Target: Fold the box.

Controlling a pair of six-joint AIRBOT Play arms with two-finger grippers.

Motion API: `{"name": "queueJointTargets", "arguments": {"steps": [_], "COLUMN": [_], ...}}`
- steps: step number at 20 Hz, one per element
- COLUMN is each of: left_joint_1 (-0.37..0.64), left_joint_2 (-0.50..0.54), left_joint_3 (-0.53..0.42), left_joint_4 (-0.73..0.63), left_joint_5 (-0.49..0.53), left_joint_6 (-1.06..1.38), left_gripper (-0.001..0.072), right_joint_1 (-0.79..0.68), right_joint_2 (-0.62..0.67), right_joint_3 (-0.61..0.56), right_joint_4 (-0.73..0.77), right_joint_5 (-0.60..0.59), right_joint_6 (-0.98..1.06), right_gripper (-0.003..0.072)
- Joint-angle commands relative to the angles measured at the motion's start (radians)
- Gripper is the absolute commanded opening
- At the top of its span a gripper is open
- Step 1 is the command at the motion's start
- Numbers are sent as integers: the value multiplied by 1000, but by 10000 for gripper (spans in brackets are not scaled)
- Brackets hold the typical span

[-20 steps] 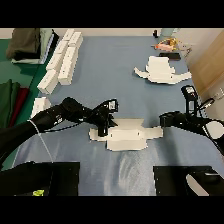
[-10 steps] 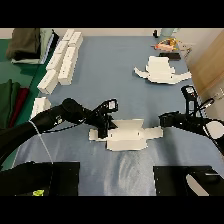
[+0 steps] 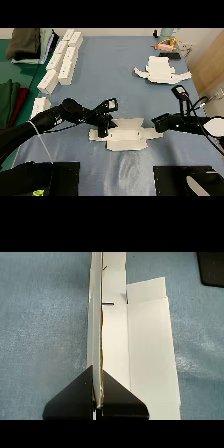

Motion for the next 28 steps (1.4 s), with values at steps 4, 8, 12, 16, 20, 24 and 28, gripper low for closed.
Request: {"name": "queueJointTargets", "arguments": {"steps": [4,8,12,16,20,24,28], "left_joint_1": [0,0,0,0,0,0,0], "left_joint_2": [-1,-1,-1,-1,-1,-1,-1], "left_joint_3": [0,0,0,0,0,0,0], "left_joint_4": [1,1,1,1,1,1,1], "left_joint_5": [2,1,1,1,1,1,1], "left_joint_6": [0,0,0,0,0,0,0], "left_gripper": [15,15,15,15,15,15,15], "right_joint_1": [293,449,562,608,616,653,677], "right_joint_2": [-1,-1,-6,-95,-202,-206,-201], "right_joint_3": [63,61,59,59,59,55,-43], "right_joint_4": [23,-53,-168,-183,-190,-204,-214], "right_joint_5": [-31,-43,-44,-45,-34,65,55], "right_joint_6": [-192,-204,-286,-480,-518,-511,-444], "right_gripper": [1,2,312,414,415,425,425]}}
